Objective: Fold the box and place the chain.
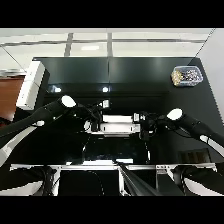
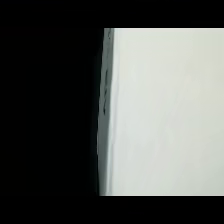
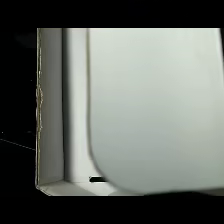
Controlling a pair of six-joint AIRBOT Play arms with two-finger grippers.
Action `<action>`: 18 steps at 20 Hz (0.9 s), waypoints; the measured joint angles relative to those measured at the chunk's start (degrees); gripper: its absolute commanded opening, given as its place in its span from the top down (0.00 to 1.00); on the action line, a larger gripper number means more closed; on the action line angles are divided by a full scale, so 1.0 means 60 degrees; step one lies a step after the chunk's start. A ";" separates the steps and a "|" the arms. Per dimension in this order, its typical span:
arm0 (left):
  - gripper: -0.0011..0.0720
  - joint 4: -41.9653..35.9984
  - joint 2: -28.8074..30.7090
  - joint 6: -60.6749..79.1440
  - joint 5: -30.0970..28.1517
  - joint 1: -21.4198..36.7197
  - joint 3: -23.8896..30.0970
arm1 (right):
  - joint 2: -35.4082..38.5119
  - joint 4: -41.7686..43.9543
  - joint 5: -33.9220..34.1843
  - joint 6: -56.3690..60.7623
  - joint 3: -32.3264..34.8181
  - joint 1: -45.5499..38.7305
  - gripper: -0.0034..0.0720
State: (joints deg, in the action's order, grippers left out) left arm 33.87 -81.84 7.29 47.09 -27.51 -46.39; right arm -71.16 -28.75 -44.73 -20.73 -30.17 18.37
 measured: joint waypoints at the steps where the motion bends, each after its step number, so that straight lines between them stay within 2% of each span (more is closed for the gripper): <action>1: 0.95 0.0000 0.0000 -0.0004 -0.0011 0.0000 0.0000 | -0.0025 -0.0022 0.0022 0.0076 -0.0025 0.0000 0.13; 14: 0.95 0.0000 0.0000 0.0004 -0.0011 0.0000 0.0000 | -0.0164 -0.0630 0.0477 0.0812 -0.0117 0.0437 0.13; 16: 0.95 0.0004 0.0000 0.0007 0.0000 0.0000 0.0000 | -0.0164 -0.0667 0.0510 0.0834 -0.0117 0.0448 0.31; 18: 0.95 0.0004 0.0000 0.0011 -0.0004 0.0000 0.0000 | -0.0164 -0.0685 0.0525 0.0845 -0.0120 0.0448 0.31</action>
